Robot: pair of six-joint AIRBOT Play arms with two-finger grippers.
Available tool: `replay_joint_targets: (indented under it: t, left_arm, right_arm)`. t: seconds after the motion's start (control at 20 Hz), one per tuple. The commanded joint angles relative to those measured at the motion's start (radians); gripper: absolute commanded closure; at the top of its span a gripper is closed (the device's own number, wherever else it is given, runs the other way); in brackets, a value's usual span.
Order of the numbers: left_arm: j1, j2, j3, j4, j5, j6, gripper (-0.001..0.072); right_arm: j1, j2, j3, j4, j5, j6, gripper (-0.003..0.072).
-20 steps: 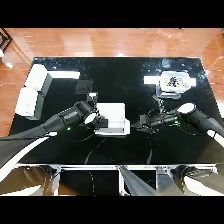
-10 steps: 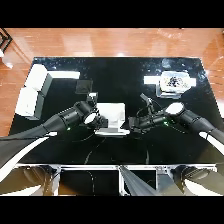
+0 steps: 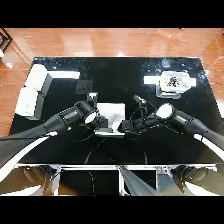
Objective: Fold the box and place the chain.
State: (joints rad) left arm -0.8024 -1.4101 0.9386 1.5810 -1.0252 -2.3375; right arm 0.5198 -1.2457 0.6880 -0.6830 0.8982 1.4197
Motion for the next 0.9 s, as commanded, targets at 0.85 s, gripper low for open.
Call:
replay_joint_targets:
  t: [0.85]
  left_arm:
    - [0.0,0.0,0.0,0.0,-0.006,0.004,0.0691]
  right_arm:
    - [0.211,-0.046,0.183,-0.594,-0.01,0.614,0.0388]
